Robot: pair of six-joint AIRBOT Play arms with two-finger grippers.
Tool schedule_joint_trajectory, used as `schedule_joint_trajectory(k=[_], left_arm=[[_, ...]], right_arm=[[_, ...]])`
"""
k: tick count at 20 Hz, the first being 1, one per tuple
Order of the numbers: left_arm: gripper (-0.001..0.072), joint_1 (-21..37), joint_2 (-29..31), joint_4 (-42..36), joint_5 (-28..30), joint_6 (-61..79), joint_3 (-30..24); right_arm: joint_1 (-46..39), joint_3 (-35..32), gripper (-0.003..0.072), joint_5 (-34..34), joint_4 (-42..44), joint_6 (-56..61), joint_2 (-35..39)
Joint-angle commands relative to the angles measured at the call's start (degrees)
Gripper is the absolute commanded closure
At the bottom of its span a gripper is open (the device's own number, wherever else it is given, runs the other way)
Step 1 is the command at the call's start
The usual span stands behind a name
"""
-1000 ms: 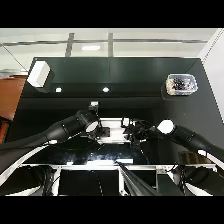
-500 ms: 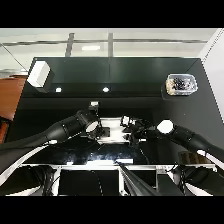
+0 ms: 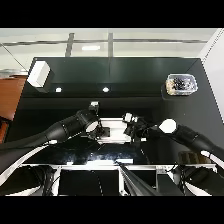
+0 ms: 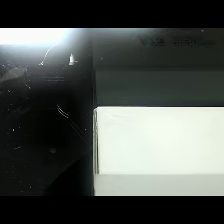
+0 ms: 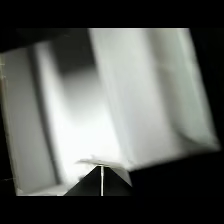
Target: Fold the box and place the chain.
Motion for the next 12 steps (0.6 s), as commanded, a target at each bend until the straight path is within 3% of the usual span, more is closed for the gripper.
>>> schedule_joint_trajectory(k=[1,5,8,12], left_arm=[[0.0678,0.02,-0.04,0.02,-0.09,-0.04,-0.02],[0.0678,0.02,-0.04,0.04,-0.07,-0.04,-0.02],[0.0678,0.02,-0.04,0.02,-0.11,-0.04,-0.02],[0.0678,0.02,-0.04,0.09,-0.79,-0.02,-0.02]], right_arm=[[-6.64,0.07,0.0667,5.40,-14.14,25.42,4.94],[-21.51,0.07,0.0668,12.98,-15.23,38.25,12.55],[-31.26,-1.27,0.0668,18.99,-15.19,55.60,12.44],[-31.91,-6.16,0.0668,20.02,-9.90,61.99,11.30]])
